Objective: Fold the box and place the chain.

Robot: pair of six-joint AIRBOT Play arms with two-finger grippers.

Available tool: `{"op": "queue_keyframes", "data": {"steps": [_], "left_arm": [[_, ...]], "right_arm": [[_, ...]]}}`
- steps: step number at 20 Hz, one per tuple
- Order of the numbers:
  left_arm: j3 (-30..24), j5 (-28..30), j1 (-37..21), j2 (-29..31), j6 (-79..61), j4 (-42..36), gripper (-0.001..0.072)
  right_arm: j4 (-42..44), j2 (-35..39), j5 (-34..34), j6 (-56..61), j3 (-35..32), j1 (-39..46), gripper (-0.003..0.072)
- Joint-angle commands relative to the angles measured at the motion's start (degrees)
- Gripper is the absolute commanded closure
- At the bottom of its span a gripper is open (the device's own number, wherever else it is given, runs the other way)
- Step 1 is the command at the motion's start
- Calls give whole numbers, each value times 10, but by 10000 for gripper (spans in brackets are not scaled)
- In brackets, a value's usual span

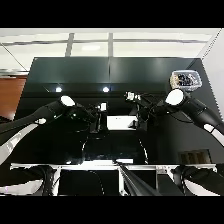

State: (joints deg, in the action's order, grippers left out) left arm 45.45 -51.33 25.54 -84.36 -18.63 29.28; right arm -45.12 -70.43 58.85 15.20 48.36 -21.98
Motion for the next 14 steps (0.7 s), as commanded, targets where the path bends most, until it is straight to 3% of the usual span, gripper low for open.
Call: {"op": "queue_keyframes", "data": {"steps": [1,5,6,7,14], "left_arm": [[0,0,0,0,0,0,308],[0,0,0,0,0,0,308],[0,0,0,0,0,0,308],[0,0,0,0,0,0,308],[0,0,0,0,0,0,308]], "right_arm": [[5,0,-4,0,0,-1,322],[5,0,-4,0,0,-1,326],[5,0,-4,0,0,-1,434],[5,0,-5,0,0,-1,451],[4,0,1,0,-2,-1,450]]}}
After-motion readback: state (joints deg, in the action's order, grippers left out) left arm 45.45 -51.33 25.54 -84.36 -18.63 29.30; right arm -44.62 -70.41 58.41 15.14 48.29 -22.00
